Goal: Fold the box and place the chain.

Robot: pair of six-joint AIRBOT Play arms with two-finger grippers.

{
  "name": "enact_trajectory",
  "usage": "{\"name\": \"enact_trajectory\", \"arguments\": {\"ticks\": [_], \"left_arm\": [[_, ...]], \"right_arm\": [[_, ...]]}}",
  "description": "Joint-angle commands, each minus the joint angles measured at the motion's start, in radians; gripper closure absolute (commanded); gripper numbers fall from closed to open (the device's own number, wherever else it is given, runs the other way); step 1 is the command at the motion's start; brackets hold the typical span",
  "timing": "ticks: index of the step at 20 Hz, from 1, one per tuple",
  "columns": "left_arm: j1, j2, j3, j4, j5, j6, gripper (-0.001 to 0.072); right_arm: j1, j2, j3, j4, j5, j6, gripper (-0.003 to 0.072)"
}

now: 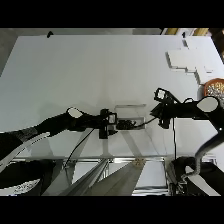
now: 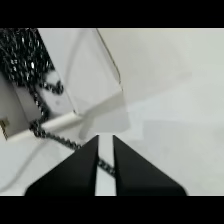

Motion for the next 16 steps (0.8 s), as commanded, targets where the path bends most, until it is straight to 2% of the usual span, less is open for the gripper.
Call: {"name": "enact_trajectory", "arguments": {"ticks": [1, 2, 3, 7, 9, 13, 14, 16], "left_arm": [[0.0, 0.0, 0.0, 0.0, 0.0, 0.0, 0.0659], [0.0, 0.0, 0.0, 0.0, 0.0, 0.0, 0.0659], [0.0, 0.0, 0.0, 0.0, 0.0, 0.0, 0.0659], [0.0, 0.0, 0.0, 0.0, 0.0, 0.0, 0.0659], [0.0, 0.0, 0.0, 0.0, 0.0, 0.0, 0.0659], [0.0, 0.0, 0.0, 0.0, 0.0, 0.0, 0.0659], [0.0, 0.0, 0.0, 0.0, 0.0, 0.0, 0.0659], [0.0, 0.0, 0.0, 0.0, 0.0, 0.0, 0.0659]], "right_arm": [[-0.015, -0.071, -0.018, -0.101, 0.004, -0.016, 0.0368], [-0.015, -0.082, -0.029, -0.103, -0.005, -0.04, 0.0296], [-0.015, -0.089, -0.04, -0.099, -0.007, -0.074, 0.0277], [0.012, -0.119, -0.067, -0.092, -0.016, -0.18, 0.0289], [0.039, -0.133, -0.067, -0.034, -0.045, -0.198, 0.03], [0.08, -0.164, -0.068, 0.001, -0.08, -0.24, 0.0496], [0.08, -0.166, -0.068, -0.001, -0.089, -0.24, 0.0529], [0.08, -0.166, -0.068, 0.0, -0.096, -0.239, 0.0528]]}}
